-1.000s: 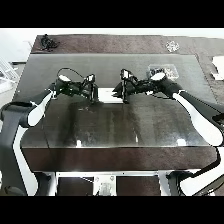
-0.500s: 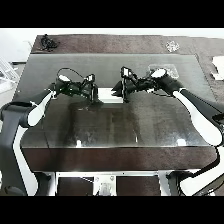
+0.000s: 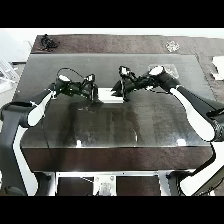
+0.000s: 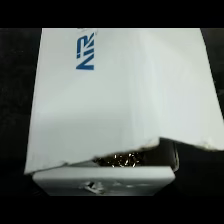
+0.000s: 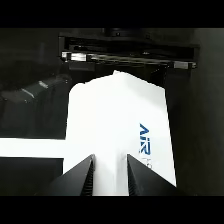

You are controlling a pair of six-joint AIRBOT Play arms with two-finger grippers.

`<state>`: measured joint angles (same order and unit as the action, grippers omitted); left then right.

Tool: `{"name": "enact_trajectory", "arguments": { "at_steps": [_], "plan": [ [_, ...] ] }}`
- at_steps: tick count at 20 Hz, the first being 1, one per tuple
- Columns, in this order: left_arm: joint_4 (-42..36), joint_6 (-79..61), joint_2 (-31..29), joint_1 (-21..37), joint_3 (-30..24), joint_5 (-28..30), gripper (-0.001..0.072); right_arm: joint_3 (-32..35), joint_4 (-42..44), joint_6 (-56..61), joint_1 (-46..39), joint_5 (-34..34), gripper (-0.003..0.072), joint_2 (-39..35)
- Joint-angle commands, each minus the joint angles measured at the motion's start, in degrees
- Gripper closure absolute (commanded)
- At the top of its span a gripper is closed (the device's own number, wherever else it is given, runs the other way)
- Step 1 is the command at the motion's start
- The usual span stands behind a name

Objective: Fold the box and place the chain.

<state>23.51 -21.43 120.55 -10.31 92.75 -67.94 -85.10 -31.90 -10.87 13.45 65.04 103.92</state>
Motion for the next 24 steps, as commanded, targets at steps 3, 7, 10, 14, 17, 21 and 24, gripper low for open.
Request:
{"name": "enact_trajectory", "arguments": {
  "at_steps": [3, 7, 10, 14, 17, 21, 24],
  "plan": [
    [0.00, -0.02, -0.04, -0.02, 0.04, 0.00, 0.0070, -0.98, -1.70, 0.15, 0.07, -0.07, 0.0417, 0.35],
    [0.00, -0.02, -0.04, -0.02, 0.04, 0.00, 0.0070, -1.14, -1.84, 0.15, 0.07, -1.05, 0.0418, 0.35],
    [0.00, -0.02, -0.04, -0.02, 0.04, 0.00, 0.0070, -1.22, -1.84, 0.13, 0.07, -1.16, 0.0418, 0.35],
    [0.00, -0.02, -0.04, -0.02, 0.04, 0.00, 0.0070, -1.36, -1.84, 0.13, 0.07, -1.97, 0.0418, 0.35],
    [0.00, -0.02, -0.04, -0.02, 0.04, 0.00, 0.0070, -2.54, -1.81, 0.15, 0.07, -2.01, 0.0418, 0.35],
    [0.00, -0.02, -0.04, -0.02, 0.04, 0.00, 0.0070, -4.66, -1.81, 0.17, 0.07, -1.99, 0.0418, 0.35],
    [0.00, -0.02, -0.04, -0.02, 0.04, 0.00, 0.0070, -5.25, -1.81, 0.17, 0.07, -2.01, 0.0418, 0.35]
  ]
}}
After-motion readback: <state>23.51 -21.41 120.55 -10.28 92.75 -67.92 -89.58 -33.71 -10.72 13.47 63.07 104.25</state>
